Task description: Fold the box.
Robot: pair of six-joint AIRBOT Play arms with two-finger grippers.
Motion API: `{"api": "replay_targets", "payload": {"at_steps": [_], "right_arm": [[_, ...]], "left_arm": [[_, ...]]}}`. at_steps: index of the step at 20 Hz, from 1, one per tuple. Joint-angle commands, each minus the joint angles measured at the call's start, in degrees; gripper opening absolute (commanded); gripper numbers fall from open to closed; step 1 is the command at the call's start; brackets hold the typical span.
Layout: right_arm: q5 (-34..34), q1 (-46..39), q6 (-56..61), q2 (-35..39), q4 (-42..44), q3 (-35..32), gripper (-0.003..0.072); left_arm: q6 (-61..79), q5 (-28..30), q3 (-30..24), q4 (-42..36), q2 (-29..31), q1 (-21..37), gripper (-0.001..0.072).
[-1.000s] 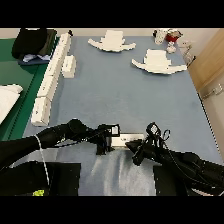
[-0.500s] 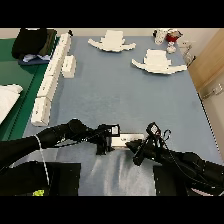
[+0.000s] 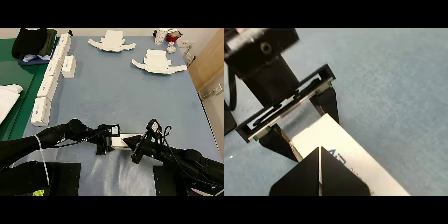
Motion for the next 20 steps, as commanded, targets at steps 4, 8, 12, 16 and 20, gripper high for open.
{"api": "replay_targets", "payload": {"at_steps": [4,8,12,16,20], "right_arm": [[-20.94,-10.67,0.02,-0.07,-7.17,9.07,0.0021],[-43.63,-24.65,0.00,-4.63,-14.40,23.06,0.0020],[-58.71,-37.27,-2.21,-17.20,-18.56,35.43,0.0004],[-64.17,-44.48,-4.17,-30.32,-17.92,45.09,0.0003],[-67.45,-46.12,-4.98,-42.51,-18.36,52.50,0.0004]], "left_arm": [[0.02,0.00,0.07,0.02,0.04,0.02,0.0455],[0.02,0.00,0.07,0.02,0.04,0.02,0.0455],[0.02,0.00,0.07,0.02,0.04,0.02,0.0455],[0.02,0.00,0.07,0.02,0.04,0.02,0.0455],[0.02,0.00,0.07,0.02,0.04,0.02,0.0455]]}}
